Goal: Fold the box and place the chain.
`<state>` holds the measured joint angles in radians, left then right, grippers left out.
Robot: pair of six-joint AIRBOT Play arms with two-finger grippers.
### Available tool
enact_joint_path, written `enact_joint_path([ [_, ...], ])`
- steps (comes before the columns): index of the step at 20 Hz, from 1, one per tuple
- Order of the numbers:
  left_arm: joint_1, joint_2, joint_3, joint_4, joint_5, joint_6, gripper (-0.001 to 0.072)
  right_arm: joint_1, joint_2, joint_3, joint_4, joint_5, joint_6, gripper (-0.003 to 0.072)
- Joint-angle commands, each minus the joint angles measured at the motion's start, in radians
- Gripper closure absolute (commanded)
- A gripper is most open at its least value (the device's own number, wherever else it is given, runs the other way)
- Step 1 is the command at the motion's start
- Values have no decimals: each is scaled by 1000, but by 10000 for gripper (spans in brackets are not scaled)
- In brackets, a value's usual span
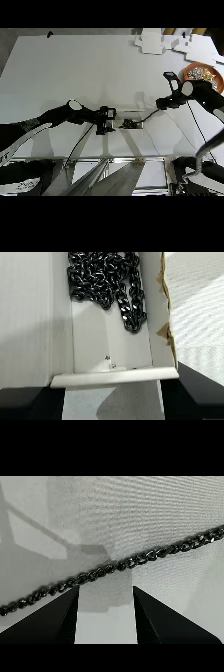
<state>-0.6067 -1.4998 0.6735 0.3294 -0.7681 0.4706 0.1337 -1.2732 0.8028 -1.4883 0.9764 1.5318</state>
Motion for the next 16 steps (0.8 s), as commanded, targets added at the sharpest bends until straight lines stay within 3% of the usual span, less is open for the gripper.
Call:
enact_joint_path([
  [1,0,1,0,0,0,0,560,-1,-24,0,0,-29,14,309],
  [4,0,1,0,0,0,0,560,-1,-24,0,-13,-50,31,353],
  [16,0,1,0,0,0,0,560,-1,-99,0,-76,-47,121,415],
])
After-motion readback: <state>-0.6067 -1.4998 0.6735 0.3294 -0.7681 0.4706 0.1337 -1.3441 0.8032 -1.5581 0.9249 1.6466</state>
